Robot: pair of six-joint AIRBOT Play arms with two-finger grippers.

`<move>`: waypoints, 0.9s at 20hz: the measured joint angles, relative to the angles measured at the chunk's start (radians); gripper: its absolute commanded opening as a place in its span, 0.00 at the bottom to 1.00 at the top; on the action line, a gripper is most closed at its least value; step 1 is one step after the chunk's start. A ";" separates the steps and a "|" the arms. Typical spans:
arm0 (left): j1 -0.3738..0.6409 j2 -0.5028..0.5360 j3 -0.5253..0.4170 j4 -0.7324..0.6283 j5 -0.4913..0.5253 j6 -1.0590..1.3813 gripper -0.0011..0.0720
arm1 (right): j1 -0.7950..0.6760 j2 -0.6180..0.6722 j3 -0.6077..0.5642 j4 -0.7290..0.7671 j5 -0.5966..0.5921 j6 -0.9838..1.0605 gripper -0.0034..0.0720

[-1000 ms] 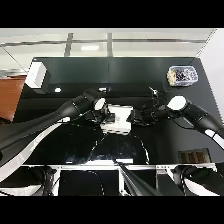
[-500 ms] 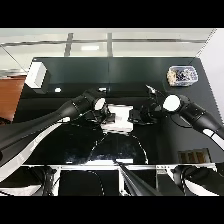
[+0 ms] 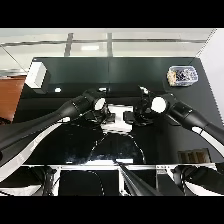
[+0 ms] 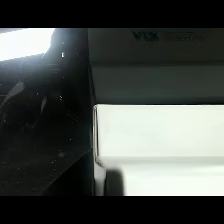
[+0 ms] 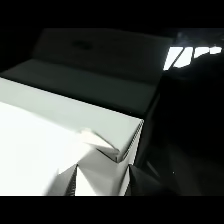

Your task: Fold the box and place the chain.

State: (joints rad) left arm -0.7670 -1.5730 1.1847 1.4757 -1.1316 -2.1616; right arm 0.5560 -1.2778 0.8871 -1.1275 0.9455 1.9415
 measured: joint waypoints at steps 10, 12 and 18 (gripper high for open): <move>0.000 0.000 0.000 0.000 0.000 0.000 0.05 | 0.085 -0.064 0.062 -0.178 0.035 0.192 0.36; 0.000 0.000 0.000 -0.001 0.000 0.000 0.05 | 0.105 -0.083 0.085 -0.226 0.060 0.238 0.36; 0.000 0.000 0.000 -0.001 -0.001 0.000 0.05 | 0.146 -0.147 0.162 -0.325 0.150 0.372 0.36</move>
State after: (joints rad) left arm -0.7670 -1.5730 1.1847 1.4750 -1.1324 -2.1616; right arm 0.7021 -1.4250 1.0492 -1.4528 1.0958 2.3138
